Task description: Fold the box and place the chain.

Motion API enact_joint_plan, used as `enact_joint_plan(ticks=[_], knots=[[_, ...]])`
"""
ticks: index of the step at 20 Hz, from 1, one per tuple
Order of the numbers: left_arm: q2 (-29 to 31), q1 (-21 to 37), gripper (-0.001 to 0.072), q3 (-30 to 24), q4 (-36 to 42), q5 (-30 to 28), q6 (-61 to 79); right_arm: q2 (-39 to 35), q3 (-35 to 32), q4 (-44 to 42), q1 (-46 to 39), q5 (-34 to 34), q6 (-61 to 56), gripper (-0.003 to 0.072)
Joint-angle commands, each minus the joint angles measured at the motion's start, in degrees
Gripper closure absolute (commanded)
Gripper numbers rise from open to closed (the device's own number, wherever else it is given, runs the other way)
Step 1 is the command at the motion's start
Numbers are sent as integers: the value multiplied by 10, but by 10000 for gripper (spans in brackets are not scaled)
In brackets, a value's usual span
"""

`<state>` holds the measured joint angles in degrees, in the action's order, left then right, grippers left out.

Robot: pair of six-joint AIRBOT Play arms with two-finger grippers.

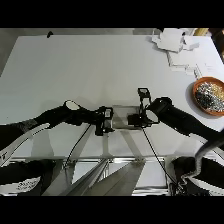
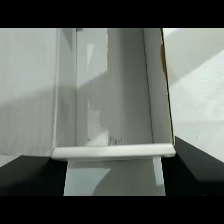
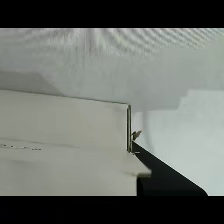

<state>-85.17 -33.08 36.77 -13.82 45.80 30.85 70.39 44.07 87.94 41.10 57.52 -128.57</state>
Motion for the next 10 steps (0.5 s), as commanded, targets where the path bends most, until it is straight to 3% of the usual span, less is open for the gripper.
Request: enact_joint_plan(ticks=[1, 10], knots=[[0, 0, 431, 0, 0, -1, 0, -16, 1, 23, 0, 14, 1, 430], [0, 0, 431, 0, 1, -1, 0, -22, 1, 38, 0, 29, 31, 418]])
